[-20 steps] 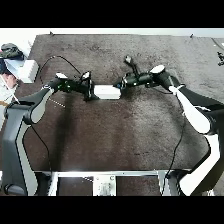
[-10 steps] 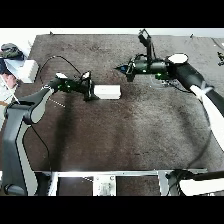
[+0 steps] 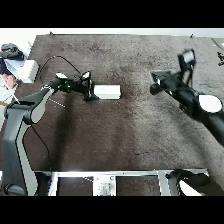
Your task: Fold the box and place the chain.
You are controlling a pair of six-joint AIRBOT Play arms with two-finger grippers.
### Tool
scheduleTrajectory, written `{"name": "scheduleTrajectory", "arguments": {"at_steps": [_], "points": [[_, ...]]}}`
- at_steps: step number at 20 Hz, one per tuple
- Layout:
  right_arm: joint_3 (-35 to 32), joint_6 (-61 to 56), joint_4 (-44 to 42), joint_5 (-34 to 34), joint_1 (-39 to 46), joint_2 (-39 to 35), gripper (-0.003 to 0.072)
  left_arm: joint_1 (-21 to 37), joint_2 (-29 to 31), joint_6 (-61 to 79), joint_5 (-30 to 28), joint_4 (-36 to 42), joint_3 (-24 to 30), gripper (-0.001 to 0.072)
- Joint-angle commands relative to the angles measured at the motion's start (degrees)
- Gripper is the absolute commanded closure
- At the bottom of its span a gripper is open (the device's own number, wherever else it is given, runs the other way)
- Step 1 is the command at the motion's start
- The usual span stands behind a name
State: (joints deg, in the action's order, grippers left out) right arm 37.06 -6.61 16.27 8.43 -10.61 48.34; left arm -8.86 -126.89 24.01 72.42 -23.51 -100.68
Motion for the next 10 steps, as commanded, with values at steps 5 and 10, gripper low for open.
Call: {"name": "scheduleTrajectory", "arguments": {"at_steps": [5,10], "points": [[-19.6,-0.1,0.1,-16.5,0.0,-23.5,0.0675,0.0,0.0,0.0,0.0,0.0,0.0,0.0366],[-23.4,-0.1,0.2,-20.0,0.0,-28.6,0.0675,0.0,0.0,0.0,0.0,0.0,0.0,0.0366]]}}
